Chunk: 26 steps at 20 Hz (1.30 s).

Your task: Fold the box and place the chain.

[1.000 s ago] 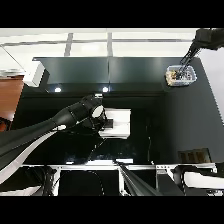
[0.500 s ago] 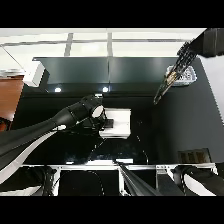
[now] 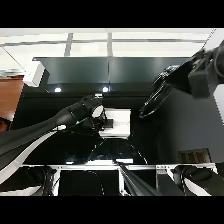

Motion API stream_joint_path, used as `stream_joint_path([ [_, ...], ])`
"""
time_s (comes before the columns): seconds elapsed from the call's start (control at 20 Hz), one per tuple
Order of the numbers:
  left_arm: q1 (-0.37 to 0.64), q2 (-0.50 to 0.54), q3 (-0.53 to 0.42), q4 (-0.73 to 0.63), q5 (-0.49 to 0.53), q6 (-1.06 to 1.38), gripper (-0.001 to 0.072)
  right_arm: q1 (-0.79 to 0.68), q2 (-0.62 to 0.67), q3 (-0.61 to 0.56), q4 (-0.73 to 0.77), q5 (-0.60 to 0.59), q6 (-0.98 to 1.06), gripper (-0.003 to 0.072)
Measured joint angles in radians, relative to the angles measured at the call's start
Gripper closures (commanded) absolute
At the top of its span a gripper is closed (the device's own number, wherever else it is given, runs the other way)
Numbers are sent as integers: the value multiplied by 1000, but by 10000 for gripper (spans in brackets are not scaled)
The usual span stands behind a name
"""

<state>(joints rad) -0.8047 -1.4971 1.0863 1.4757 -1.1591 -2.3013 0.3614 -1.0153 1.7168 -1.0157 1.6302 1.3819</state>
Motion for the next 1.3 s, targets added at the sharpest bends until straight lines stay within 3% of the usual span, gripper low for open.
stream_joint_path([
  [0.2, 0, 0, 0, 0, 1, 0, 683, 24, 0, -118, 132, -76, -22, 672],
  [0.4, 0, 0, 0, 0, 2, 0, 683, 35, -3, -294, 210, -227, -30, 672],
  [0.85, 0, 0, 0, 0, 3, 0, 683, 69, -16, -704, 243, -496, -19, 671],
  [1.05, 0, 0, 0, 0, 2, 0, 683, 110, -18, -800, 246, -573, -12, 671],
  [1.3, 0, 0, 0, 0, 2, 0, 683, 130, -18, -832, 230, -612, -4, 671],
])
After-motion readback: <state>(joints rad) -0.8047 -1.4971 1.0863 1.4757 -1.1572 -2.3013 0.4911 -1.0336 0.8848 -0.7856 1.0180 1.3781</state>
